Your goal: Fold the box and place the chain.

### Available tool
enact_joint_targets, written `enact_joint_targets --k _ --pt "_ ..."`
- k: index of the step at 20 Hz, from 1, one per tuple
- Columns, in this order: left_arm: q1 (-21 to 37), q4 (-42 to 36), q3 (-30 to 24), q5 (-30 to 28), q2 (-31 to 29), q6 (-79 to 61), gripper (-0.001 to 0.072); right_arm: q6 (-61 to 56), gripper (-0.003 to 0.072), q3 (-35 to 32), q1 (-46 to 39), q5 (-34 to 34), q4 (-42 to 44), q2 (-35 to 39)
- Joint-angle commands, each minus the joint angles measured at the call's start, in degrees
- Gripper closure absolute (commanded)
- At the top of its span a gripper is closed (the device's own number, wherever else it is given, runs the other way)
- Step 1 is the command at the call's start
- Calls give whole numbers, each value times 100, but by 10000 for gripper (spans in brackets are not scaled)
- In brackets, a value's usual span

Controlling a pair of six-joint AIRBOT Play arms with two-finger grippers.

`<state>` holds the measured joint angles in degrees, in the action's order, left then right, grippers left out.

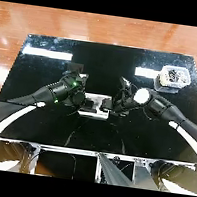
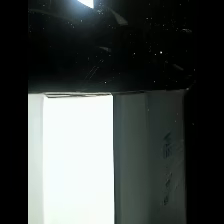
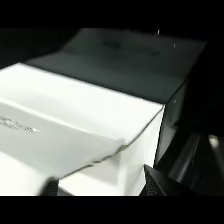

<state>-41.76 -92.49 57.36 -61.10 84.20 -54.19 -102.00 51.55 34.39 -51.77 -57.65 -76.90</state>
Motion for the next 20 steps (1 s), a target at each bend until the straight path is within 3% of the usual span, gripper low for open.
enact_joint_targets --k 1,2,4,10,18,20 --pt "-2 11 0 -20 4 -2 687 -1224 67 326 411 166 -1316 -4" --pt "-2 11 0 -17 4 -2 687 -1384 68 365 470 160 -1458 -4" --pt "-2 13 0 -15 4 -2 687 -1681 144 411 579 94 -1827 -9" --pt "-2 31 0 -11 4 -2 687 -2544 145 575 1073 -452 -3239 -24" --pt "-2 31 0 4 4 -2 687 -2594 145 890 1156 -741 -3320 -450" --pt "-2 31 0 4 4 -2 687 -2573 254 975 1182 -841 -3394 -555"
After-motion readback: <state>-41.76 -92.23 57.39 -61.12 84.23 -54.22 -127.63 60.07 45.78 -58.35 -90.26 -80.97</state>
